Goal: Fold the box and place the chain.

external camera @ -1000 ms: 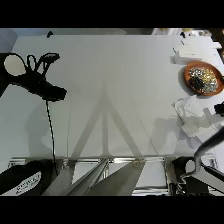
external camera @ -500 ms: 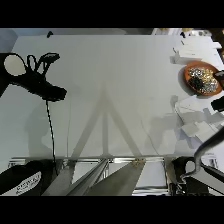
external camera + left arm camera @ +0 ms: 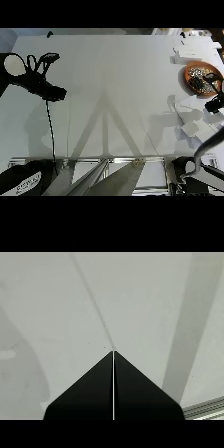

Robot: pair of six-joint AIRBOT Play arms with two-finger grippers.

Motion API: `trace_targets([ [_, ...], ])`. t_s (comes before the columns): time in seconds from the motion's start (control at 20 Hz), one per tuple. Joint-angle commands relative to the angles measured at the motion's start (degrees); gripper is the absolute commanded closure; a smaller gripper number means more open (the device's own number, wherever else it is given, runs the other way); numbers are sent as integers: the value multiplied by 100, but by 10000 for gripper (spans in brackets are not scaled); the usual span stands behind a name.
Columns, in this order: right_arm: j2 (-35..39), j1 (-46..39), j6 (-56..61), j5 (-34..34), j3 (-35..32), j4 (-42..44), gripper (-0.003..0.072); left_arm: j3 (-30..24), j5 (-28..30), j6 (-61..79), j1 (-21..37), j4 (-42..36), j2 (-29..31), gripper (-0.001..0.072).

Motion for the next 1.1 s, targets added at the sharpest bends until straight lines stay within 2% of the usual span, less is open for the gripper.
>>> trace_targets([
  [0.0, -138, -203, 271, 76, 4, -391, 165, -2, 2, 2, 4, 2, 4, 701],
  [0.15, -315, -260, 275, 160, 4, -391, 183, -2, 2, 2, 4, 2, 4, 701],
  [0.25, -424, -262, 299, 225, 4, -411, 327, -2, 2, 2, 4, 2, 4, 701],
  [0.45, -732, -260, 531, 376, 4, -452, 394, -2, 2, 2, 4, 2, 4, 701],
  [0.5, -826, -260, 597, 442, 4, -442, 437, -2, 2, 2, 4, 2, 4, 701],
  [0.55, -866, -254, 595, 511, 4, -398, 630, -2, 2, 2, 4, 2, 4, 701],
  [0.6, -848, -219, 599, 627, 4, -367, 670, -2, 0, 2, 4, 2, 4, 701],
  [0.7, -680, 37, 546, 885, 4, -374, 670, -2, 2, 2, 4, 2, 4, 701],
  [0.8, -323, 463, 466, 1029, 4, -2, 671, -2, 2, 2, 4, 2, 4, 701],
  [0.85, -98, 654, 341, 1067, 4, 424, 671, -2, 2, 2, 4, 2, 4, 701],
  [1.05, 1121, 1320, 221, 675, -184, 3099, 672, -2, 2, 2, 4, 2, 4, 701],
])
